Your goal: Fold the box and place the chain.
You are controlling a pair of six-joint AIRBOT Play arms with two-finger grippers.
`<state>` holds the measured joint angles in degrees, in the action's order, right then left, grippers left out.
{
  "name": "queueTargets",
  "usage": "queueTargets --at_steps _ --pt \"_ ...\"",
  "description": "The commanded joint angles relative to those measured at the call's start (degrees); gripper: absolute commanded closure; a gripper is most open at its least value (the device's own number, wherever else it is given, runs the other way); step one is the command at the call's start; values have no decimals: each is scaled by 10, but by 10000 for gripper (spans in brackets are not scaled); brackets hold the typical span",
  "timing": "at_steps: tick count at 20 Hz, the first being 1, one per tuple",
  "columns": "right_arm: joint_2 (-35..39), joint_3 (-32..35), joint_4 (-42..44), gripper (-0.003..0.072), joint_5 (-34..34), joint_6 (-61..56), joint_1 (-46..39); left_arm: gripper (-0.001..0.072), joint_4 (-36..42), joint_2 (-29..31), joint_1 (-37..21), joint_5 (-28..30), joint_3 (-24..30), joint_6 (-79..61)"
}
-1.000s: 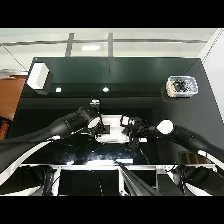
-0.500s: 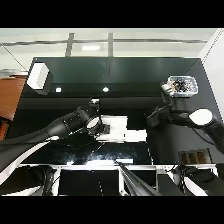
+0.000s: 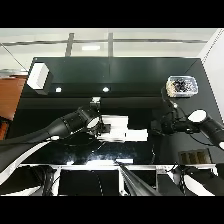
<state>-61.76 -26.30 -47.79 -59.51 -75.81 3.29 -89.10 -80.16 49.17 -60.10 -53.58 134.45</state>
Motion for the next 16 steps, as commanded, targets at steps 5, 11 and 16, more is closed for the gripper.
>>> queueTargets --at_steps 5,11,16 --pt "-57 3 73 665 40 -15 89 679 0 -3 0 0 0 -7" --pt "-57 -9 108 181 47 -4 121 679 0 -3 0 -1 0 -7" --pt "-57 -63 105 15 -52 42 121 679 0 -3 0 -4 0 -7"
